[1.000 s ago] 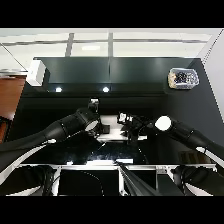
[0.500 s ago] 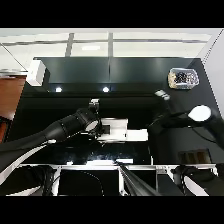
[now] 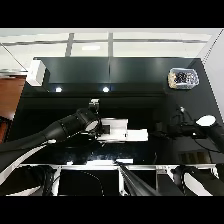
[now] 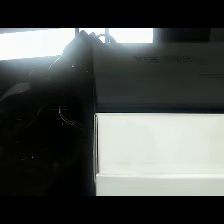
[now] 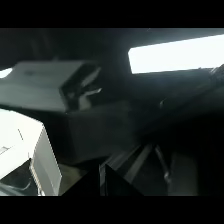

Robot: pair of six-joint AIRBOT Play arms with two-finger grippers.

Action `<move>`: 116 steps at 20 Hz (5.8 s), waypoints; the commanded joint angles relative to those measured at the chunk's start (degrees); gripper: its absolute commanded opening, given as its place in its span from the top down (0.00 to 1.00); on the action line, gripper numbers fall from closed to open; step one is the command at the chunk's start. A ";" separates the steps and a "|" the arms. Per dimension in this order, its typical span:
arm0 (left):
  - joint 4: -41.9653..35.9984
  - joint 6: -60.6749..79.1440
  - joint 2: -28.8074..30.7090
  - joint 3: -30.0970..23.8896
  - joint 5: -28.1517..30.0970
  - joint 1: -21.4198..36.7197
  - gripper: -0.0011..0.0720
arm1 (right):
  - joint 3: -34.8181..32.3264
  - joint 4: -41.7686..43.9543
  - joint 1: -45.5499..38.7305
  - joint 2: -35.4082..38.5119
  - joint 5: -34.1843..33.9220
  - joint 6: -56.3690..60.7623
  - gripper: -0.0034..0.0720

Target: Fold the box and place the chain.

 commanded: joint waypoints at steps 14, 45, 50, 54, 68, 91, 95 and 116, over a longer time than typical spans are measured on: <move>0.00 0.00 -0.04 0.02 0.04 0.00 0.95 | 7.58 13.81 20.37 -4.26 -2.73 -2.69 0.15; 0.04 0.00 -0.04 0.02 0.11 0.02 0.95 | 32.30 -40.11 52.76 -20.59 -1.03 62.16 0.58; 0.04 0.00 -0.04 0.02 0.13 0.02 0.95 | 33.90 -39.95 52.85 -21.86 -0.44 64.32 0.62; 0.04 0.00 -0.04 0.02 0.11 0.02 0.95 | 33.90 -39.93 54.51 -23.17 -0.17 64.72 0.62; 0.04 0.00 -0.04 0.02 0.07 0.00 0.95 | 33.90 -41.31 54.45 -23.15 1.03 64.15 0.83; 0.04 0.00 -0.04 0.02 0.02 0.00 0.95 | 34.32 -42.60 54.42 -21.53 1.77 64.04 0.44; 0.02 0.00 -0.04 0.02 0.02 0.00 0.95 | 34.51 -43.41 54.14 -14.53 2.05 62.53 0.44; -0.37 0.00 -0.04 0.02 -0.13 0.00 0.95 | 47.12 -55.89 -2.10 -22.29 -21.99 42.10 0.02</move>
